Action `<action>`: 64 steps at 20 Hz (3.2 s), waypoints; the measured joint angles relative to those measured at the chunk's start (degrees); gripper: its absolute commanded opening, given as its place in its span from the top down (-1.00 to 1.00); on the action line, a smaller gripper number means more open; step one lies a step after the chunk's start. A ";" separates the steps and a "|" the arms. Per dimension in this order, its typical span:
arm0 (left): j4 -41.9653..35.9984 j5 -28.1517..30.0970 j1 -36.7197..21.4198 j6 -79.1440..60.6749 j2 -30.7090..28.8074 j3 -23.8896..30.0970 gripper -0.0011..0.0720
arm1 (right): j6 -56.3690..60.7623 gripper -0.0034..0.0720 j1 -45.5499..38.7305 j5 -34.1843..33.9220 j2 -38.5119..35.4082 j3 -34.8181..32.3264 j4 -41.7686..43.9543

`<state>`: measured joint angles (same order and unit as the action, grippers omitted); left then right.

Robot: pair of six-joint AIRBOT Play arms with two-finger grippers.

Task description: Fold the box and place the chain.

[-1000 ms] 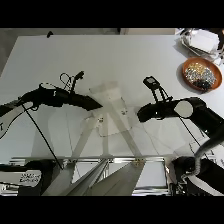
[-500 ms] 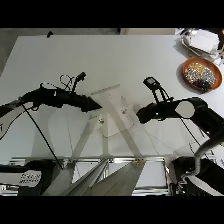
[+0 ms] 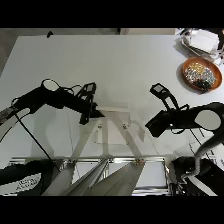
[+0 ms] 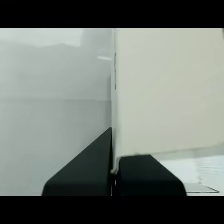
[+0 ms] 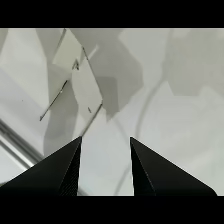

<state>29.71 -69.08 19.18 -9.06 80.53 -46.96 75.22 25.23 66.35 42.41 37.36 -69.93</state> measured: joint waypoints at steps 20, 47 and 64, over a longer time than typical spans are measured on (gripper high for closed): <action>-10.38 14.51 5.42 -9.51 8.79 0.02 0.96 | 0.00 0.00 0.00 0.17 -2.58 0.00 -0.74; -1.99 13.92 5.53 -3.98 8.87 -1.33 0.93 | -0.02 0.00 0.00 -1.49 -2.58 0.00 -0.76; 4.15 14.75 6.80 4.66 7.26 -4.59 0.96 | -0.57 0.00 0.00 -1.33 -2.58 0.00 -0.79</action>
<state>33.87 -54.33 25.98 -4.40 87.79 -51.55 74.65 25.23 65.01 39.83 37.36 -70.72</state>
